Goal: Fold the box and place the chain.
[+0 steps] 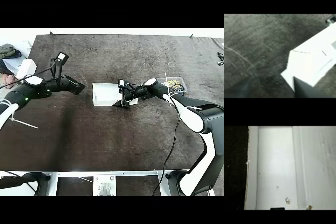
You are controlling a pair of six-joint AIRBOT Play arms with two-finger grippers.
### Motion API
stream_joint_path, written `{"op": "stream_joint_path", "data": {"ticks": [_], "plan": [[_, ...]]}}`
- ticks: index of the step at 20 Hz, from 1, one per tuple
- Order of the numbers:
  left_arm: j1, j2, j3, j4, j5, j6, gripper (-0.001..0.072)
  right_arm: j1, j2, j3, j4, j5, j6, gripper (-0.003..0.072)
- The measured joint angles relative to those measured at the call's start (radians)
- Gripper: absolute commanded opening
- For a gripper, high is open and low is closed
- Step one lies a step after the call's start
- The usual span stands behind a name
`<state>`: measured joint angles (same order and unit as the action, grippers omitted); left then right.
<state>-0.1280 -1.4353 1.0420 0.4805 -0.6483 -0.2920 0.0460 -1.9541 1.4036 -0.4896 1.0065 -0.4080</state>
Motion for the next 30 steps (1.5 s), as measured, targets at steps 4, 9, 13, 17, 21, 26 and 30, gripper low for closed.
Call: {"op": "stream_joint_path", "data": {"ticks": [4, 9, 13, 17, 21, 26, 30], "plan": [[0.039, -0.127, 0.127, -0.037, -0.100, 0.077, 0.0477, 0.000, 0.000, 0.000, 0.000, 0.000, 0.000, 0.0267], [0.129, -0.371, 0.373, -0.074, -0.382, 0.186, 0.0478, 0.000, 0.000, 0.000, 0.000, 0.000, 0.000, 0.0267], [0.137, -0.484, 0.457, -0.055, -0.545, 0.393, 0.0709, 0.000, 0.000, 0.000, 0.000, 0.000, 0.000, 0.0267], [0.104, -0.521, 0.456, -0.021, -0.589, 0.605, 0.0709, 0.000, 0.000, 0.000, 0.000, 0.000, 0.000, 0.0267], [0.079, -0.542, 0.449, -0.008, -0.617, 0.696, 0.0708, 0.000, 0.000, 0.000, 0.000, 0.000, 0.000, 0.0267], [0.071, -0.561, 0.445, -0.002, -0.673, 0.735, 0.0708, 0.000, 0.000, 0.000, 0.000, 0.000, 0.000, 0.0267], [0.068, -0.571, 0.445, -0.006, -0.697, 0.757, 0.0708, 0.000, 0.000, 0.000, 0.000, 0.000, 0.000, 0.0267]]}}
